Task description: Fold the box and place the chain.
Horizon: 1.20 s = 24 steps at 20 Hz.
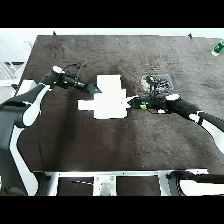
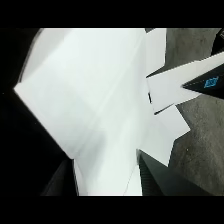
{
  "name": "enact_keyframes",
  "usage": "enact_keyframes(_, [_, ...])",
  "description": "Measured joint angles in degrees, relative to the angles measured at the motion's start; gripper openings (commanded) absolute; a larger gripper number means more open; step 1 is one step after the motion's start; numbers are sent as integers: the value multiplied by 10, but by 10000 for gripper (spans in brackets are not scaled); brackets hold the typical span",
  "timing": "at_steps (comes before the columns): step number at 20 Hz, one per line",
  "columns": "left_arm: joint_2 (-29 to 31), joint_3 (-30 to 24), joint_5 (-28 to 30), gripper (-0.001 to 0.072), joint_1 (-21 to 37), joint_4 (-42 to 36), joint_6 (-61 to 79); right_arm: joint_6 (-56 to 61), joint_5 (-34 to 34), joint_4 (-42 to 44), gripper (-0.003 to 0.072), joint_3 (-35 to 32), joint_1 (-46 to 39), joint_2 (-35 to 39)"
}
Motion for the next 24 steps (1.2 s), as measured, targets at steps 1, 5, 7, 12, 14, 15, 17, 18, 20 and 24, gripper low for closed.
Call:
enact_keyframes(1, [-3,1,-5,413,-1,-2,1,0,0,0,9,0,0,0])
enact_keyframes(5, [-10,7,-15,411,-4,-2,3,-1,0,0,9,0,0,0])
enact_keyframes(7, [-11,11,-17,350,-5,-2,4,-2,0,0,9,0,0,0])
enact_keyframes(12, [-12,17,-18,120,-5,-3,5,-6,0,-1,9,0,0,0])
enact_keyframes(14, [-12,18,-18,25,-5,-3,6,-8,0,0,117,0,0,0])
enact_keyframes(15, [-12,18,-22,25,-5,-6,8,-10,0,-1,240,0,0,0])
enact_keyframes(17, [-12,18,-20,23,-5,-5,18,-10,1,-2,266,0,0,0])
enact_keyframes(18, [-12,18,-24,21,-5,-5,30,-10,0,-2,266,0,-1,0])
enact_keyframes(20, [-9,18,-31,19,-5,-2,70,-10,2,-1,266,0,-5,0])
enact_keyframes(24, [14,16,-36,17,5,-1,197,-10,10,0,267,1,-33,0])
